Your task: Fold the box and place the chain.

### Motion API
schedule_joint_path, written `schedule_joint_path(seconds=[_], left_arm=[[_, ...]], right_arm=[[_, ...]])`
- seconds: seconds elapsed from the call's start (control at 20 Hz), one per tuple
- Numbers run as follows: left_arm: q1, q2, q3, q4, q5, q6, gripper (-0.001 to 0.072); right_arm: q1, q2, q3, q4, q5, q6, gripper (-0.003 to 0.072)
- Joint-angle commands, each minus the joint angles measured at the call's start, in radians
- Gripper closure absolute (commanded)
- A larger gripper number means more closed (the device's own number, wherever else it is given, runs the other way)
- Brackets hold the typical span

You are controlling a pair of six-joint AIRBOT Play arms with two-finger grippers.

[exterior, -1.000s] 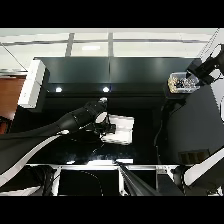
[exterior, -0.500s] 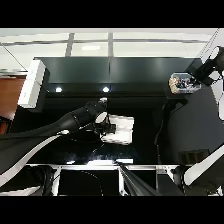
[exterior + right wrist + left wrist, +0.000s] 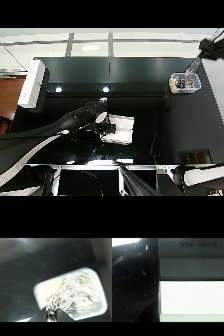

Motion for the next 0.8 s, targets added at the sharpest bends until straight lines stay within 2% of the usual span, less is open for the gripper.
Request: schedule_joint_path(seconds=[0.0, 0.15, 0.35, 0.6, 0.75], left_arm=[[0.000, 0.000, 0.001, 0.001, 0.003, 0.000, 0.0680], [0.000, 0.000, 0.001, 0.001, 0.003, 0.000, 0.0680], [0.000, 0.000, 0.001, 0.001, 0.003, 0.000, 0.0680], [0.000, 0.000, 0.001, 0.001, 0.002, 0.000, 0.0680], [0.000, 0.000, 0.001, 0.000, 0.002, 0.000, 0.0680]], right_arm=[[0.020, 0.162, -0.002, 0.156, -0.022, -0.085, 0.0681], [0.025, 0.282, -0.002, 0.246, 0.006, -0.113, 0.0682], [0.073, 0.420, -0.002, 0.293, 0.071, -0.113, 0.0683], [0.195, 0.557, -0.026, 0.311, 0.121, -0.112, 0.0683], [0.285, 0.622, -0.061, 0.311, 0.193, -0.151, 0.0682]])
